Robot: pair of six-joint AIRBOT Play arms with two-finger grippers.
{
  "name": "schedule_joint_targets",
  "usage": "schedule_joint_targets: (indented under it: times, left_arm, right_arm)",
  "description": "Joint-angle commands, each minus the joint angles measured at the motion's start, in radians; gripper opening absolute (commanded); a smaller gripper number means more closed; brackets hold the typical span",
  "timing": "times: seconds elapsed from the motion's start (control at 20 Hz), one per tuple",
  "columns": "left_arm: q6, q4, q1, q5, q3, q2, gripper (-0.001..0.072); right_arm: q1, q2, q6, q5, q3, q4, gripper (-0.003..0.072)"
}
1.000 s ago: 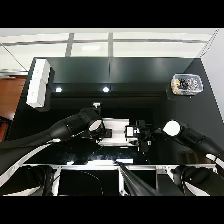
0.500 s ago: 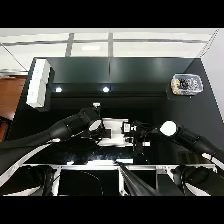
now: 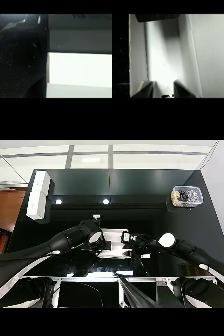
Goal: Fold the box and place the chain.
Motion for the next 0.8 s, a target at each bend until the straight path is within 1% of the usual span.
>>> schedule_joint_targets:
  times: [0.0, 0.05, 0.15, 0.2, 0.25, 0.3, 0.35, 0.45, 0.55, 0.65, 0.75]
  left_arm:
    - [0.0, 0.0, 0.0, 0.0, 0.0, 0.0, 0.0028]
    - [0.0, 0.0, 0.0, 0.0, 0.0, 0.0, 0.0028]
    - [0.0, 0.0, 0.0, 0.0, 0.0, 0.0, 0.0028]
    - [0.0, 0.0, 0.0, 0.0, 0.0, 0.0, 0.0028]
    - [0.0, 0.0, 0.0, 0.0, 0.0, 0.0, 0.0028]
    - [0.001, 0.0, 0.0, 0.0, 0.0, 0.0, 0.0029]
    - [0.001, 0.0, 0.0, 0.0, 0.0, 0.0, 0.0028]
    - [0.001, -0.003, 0.0, 0.0, 0.0, 0.0, 0.0028]
    - [0.001, -0.018, 0.0, 0.0, 0.0, 0.0, 0.0028]
    - [0.001, -0.019, 0.0, 0.0, 0.0, 0.0, 0.0028]
    - [0.001, -0.019, 0.0, 0.0, 0.0, 0.0, 0.0028]
  right_arm:
    - [0.001, -0.003, -0.001, -0.015, -0.001, 0.014, 0.0175]
    - [0.001, -0.003, -0.001, -0.02, -0.001, 0.027, 0.0356]
    - [0.0, -0.002, 0.0, -0.022, 0.0, 0.027, 0.0066]
    - [-0.006, 0.002, 0.008, -0.021, 0.0, 0.027, 0.0063]
    - [-0.026, 0.024, 0.079, -0.012, 0.003, 0.027, 0.006]
    - [-0.062, 0.056, 0.198, 0.019, 0.011, 0.014, 0.0051]
    - [-0.121, 0.096, 0.37, 0.087, 0.023, -0.032, 0.0051]
    - [-0.28, 0.178, 0.681, 0.262, 0.037, -0.129, 0.0051]
    - [-0.472, 0.246, 0.787, 0.386, 0.035, -0.176, 0.005]
    - [-0.655, 0.253, 1.004, 0.405, 0.035, -0.207, 0.0049]
    - [-0.795, 0.248, 1.257, 0.378, 0.012, -0.302, 0.0049]
